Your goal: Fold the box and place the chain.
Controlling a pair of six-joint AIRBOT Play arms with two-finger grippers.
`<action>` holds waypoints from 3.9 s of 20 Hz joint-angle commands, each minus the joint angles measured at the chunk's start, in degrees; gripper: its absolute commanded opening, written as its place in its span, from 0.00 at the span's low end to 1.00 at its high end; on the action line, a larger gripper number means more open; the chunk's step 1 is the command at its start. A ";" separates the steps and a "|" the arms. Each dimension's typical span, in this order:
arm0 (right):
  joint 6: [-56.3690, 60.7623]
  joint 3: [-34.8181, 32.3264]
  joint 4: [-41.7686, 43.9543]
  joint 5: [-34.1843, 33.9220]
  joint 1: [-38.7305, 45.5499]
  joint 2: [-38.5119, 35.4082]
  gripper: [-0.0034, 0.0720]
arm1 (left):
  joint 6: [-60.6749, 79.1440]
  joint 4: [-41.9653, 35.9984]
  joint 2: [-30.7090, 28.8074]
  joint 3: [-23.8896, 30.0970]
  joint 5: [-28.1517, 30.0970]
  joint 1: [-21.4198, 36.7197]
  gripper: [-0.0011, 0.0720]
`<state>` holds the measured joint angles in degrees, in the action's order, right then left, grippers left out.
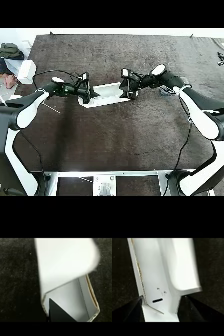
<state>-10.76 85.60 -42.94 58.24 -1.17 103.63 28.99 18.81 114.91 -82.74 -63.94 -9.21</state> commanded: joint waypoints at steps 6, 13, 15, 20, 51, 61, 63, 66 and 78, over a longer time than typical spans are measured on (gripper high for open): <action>1.01 0.22 -0.50 1.70 0.66 1.42 0.83 | 0.00 0.02 0.04 0.02 -0.07 -0.02 0.03; -3.37 0.33 2.43 1.44 0.66 2.89 0.84 | 0.00 0.02 0.04 0.00 -0.07 -0.02 0.03; -4.79 0.33 2.60 1.55 0.66 2.95 0.84 | 0.00 0.02 0.04 0.00 -0.07 -0.02 0.03; -5.99 1.92 3.76 5.49 0.68 5.86 0.84 | 0.00 0.02 0.04 0.00 -0.07 -0.02 0.03; -1.62 10.54 8.02 14.84 0.66 16.37 0.83 | -0.02 0.02 0.04 0.02 -0.07 -0.02 0.03; -2.51 10.47 6.32 14.27 0.57 16.37 0.83 | -0.02 0.02 0.04 0.00 -0.07 -0.02 0.03; -3.21 10.47 6.29 13.40 0.50 16.37 0.83 | -0.02 0.02 0.04 0.00 -0.09 -0.02 0.03; -3.67 10.47 5.79 13.18 0.28 16.37 0.83 | 0.00 0.02 0.04 0.00 -0.07 -0.02 0.03; -3.78 10.45 4.57 11.82 0.00 16.37 0.60 | -0.02 0.02 0.04 0.00 -0.07 -0.02 0.03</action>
<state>-14.63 96.07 -38.17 70.22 -1.10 119.96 28.97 18.81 114.91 -82.76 -64.01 -9.21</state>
